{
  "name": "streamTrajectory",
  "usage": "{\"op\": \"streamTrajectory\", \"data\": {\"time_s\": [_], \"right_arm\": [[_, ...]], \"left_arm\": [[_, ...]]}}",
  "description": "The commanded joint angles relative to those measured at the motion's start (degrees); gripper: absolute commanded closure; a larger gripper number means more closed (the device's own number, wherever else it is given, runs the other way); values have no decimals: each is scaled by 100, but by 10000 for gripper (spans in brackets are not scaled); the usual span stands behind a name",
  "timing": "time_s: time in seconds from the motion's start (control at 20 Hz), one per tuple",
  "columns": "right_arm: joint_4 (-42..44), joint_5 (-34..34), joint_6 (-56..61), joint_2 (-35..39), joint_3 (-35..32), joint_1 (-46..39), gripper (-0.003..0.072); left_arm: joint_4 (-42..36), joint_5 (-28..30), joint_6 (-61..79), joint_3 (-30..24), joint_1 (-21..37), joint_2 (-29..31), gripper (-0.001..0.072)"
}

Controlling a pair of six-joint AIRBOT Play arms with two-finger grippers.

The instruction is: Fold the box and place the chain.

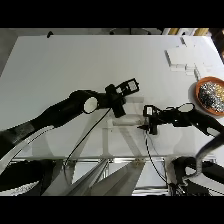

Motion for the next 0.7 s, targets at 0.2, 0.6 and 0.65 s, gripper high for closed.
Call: {"op": "streamTrajectory", "data": {"time_s": [0.2,0.6,0.65], "right_arm": [[2,0,0,-2,0,-2,289],[2,-2,0,-2,0,-2,289],[2,-2,0,-2,0,-2,289]], "left_arm": [[-317,-35,-518,7,348,-933,705],[339,-1891,-483,0,640,232,700],[457,-2210,-457,-2,678,323,700]]}}
